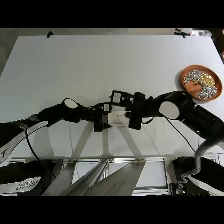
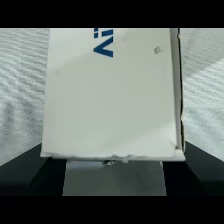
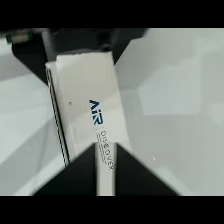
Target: Fold the box and place the chain.
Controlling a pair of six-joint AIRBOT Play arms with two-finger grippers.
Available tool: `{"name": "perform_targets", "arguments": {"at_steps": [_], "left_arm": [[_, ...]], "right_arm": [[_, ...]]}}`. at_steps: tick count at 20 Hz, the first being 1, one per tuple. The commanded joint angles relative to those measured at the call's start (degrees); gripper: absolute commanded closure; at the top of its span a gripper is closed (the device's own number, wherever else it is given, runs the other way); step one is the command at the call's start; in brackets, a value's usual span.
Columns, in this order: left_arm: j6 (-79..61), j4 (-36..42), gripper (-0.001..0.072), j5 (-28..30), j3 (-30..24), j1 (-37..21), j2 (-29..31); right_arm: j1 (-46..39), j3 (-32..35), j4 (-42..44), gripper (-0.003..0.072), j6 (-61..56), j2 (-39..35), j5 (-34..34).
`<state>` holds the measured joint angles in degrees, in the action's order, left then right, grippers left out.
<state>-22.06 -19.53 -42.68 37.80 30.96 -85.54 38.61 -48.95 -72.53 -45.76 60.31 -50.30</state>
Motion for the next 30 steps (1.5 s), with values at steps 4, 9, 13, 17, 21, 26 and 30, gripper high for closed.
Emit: {"name": "perform_targets", "arguments": {"at_steps": [4,9,13,17,21,26,30], "left_arm": [[0.0,0.0,0.0501,0.0,0.0,0.0,0.0],[0.0,0.0,0.0501,0.0,0.0,0.0,0.0],[0.0,0.0,0.0501,0.0,0.0,0.0,0.0],[0.0,0.0,0.0501,0.0,0.0,0.0,0.0],[0.0,0.0,0.0501,0.0,0.0,0.0,0.0],[0.0,0.0,0.0501,0.0,0.0,0.0,0.0],[0.0,0.0,0.0501,0.0,0.0,0.0,0.0]], "right_arm": [[-3.6,12.7,17.5,0.068,-14.5,-6.4,17.4],[2.5,23.6,29.3,0.0682,-14.4,-6.3,30.5],[3.1,24.7,30.6,0.0681,-14.4,-6.2,31.7],[3.1,25.1,30.6,0.0681,-14.4,-6.2,30.5],[3.1,27.7,30.9,0.0682,-14.4,-6.1,30.2],[6.1,30.1,31.5,0.0682,-14.5,-6.1,32.0],[6.3,31.2,32.5,0.0682,-14.4,-4.9,33.2]]}}
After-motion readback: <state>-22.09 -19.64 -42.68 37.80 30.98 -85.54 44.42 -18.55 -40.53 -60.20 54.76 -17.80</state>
